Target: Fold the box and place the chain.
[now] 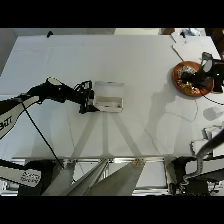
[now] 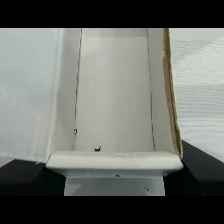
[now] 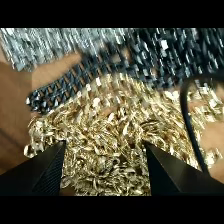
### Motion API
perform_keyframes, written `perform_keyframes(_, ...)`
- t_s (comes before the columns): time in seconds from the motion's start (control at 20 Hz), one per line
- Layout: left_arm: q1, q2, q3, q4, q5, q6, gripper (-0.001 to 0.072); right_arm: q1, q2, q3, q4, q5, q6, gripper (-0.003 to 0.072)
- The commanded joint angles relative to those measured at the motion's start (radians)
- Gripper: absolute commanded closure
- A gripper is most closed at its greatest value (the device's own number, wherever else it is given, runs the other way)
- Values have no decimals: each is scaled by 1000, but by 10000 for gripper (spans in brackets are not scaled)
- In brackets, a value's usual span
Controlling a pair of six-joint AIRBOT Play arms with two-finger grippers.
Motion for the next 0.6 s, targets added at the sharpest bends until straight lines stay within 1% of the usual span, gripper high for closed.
perform_keyframes(0.0, 1, 0, 0, 0, -1, 0, 328, -1, -28, 0, -6, 10, 1, 250)
perform_keyframes(0.05, 1, 0, 0, 0, -1, 0, 328, -1, -28, 0, -5, 17, 1, 291)
perform_keyframes(0.1, 1, 0, 0, 0, 0, 0, 328, -1, -27, 0, -4, 27, 0, 396)
perform_keyframes(0.15, 1, 0, 0, 0, -1, 0, 328, -1, -24, 0, -5, 42, -2, 613)
perform_keyframes(0.2, 1, 0, 0, 0, -1, 0, 328, -1, -19, 0, -5, 52, -4, 675)
perform_keyframes(0.4, 1, 0, 0, 0, -1, 0, 328, -1, 45, 1, -5, 77, -11, 677)
perform_keyframes(0.55, 1, 0, 0, 0, -1, 0, 328, 0, 142, 1, -4, 95, -12, 677)
